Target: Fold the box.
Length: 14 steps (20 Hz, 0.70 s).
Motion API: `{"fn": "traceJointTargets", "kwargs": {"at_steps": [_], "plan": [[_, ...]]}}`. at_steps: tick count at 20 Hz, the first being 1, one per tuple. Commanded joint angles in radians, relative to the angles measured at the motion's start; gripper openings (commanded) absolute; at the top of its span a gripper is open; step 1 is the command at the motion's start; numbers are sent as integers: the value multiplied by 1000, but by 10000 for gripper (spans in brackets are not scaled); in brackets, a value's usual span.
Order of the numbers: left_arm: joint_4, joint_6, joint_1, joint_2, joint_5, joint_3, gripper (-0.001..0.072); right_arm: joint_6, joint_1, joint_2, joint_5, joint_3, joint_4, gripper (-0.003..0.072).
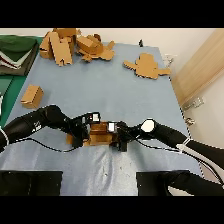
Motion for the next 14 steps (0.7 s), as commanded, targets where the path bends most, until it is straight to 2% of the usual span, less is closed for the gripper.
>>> {"fn": "traceJointTargets", "kwargs": {"at_steps": [1,7,14], "plan": [[-7,7,-33,0,7,0,16,0,0,-1,0,-1,0,515],[-15,6,-67,-1,69,0,16,0,0,-1,0,-1,0,515],[-30,0,-67,-4,69,-1,17,0,0,-1,0,-1,0,515]]}}
